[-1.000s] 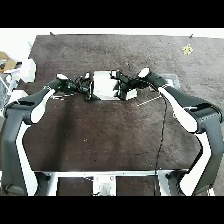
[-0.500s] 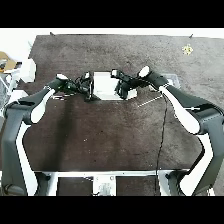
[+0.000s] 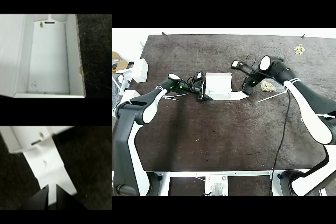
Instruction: Fold the box and place the chain.
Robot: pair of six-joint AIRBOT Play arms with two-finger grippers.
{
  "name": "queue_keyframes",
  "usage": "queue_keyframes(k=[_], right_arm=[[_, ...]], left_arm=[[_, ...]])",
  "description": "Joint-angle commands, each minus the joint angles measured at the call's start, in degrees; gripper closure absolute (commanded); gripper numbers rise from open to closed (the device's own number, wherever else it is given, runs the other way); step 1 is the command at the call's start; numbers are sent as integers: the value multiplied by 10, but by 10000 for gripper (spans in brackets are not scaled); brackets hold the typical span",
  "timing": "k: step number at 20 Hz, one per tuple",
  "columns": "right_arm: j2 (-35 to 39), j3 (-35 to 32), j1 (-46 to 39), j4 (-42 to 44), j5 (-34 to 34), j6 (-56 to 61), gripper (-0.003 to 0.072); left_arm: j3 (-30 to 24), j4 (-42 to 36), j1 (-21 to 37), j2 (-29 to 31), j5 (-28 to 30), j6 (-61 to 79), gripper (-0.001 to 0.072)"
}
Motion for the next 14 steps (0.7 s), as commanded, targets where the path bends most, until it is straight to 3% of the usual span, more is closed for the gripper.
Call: queue_keyframes(k=[1,4,7,14], right_arm=[[18,-1,-33,-44,53,173,683],[9,-9,-87,2,35,233,683],[-15,-9,-140,136,37,236,683],[-87,-14,-151,273,39,202,683]], left_arm=[[0,0,0,0,0,0,352],[0,0,0,0,0,0,352],[0,0,0,0,0,0,352],[0,0,0,0,0,0,352]])
